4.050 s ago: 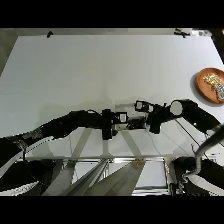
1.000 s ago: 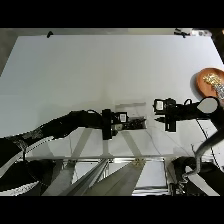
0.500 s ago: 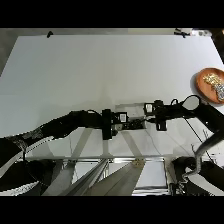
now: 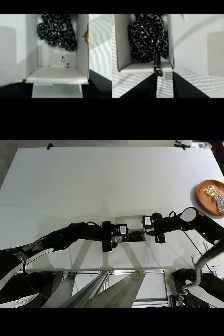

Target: Fold the box and place the chain.

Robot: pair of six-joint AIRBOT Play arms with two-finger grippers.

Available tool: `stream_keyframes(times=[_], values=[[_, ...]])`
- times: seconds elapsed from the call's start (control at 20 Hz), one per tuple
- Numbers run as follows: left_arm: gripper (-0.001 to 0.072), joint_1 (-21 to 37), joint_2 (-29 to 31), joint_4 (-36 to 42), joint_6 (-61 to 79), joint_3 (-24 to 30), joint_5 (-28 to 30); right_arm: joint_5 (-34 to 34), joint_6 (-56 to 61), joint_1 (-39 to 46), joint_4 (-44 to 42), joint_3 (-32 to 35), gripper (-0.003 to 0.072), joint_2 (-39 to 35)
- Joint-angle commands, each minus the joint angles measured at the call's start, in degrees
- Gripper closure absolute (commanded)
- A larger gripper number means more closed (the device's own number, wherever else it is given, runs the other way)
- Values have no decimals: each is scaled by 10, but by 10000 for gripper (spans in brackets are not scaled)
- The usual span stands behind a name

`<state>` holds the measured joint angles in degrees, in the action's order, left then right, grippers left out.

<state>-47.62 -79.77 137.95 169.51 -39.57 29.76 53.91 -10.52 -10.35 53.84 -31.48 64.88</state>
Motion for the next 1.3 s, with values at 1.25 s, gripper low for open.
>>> stream_keyframes(times=[1.25], values=[[436,0,0,0,0,0,0,70,63,15,-184,0,669,-172]])
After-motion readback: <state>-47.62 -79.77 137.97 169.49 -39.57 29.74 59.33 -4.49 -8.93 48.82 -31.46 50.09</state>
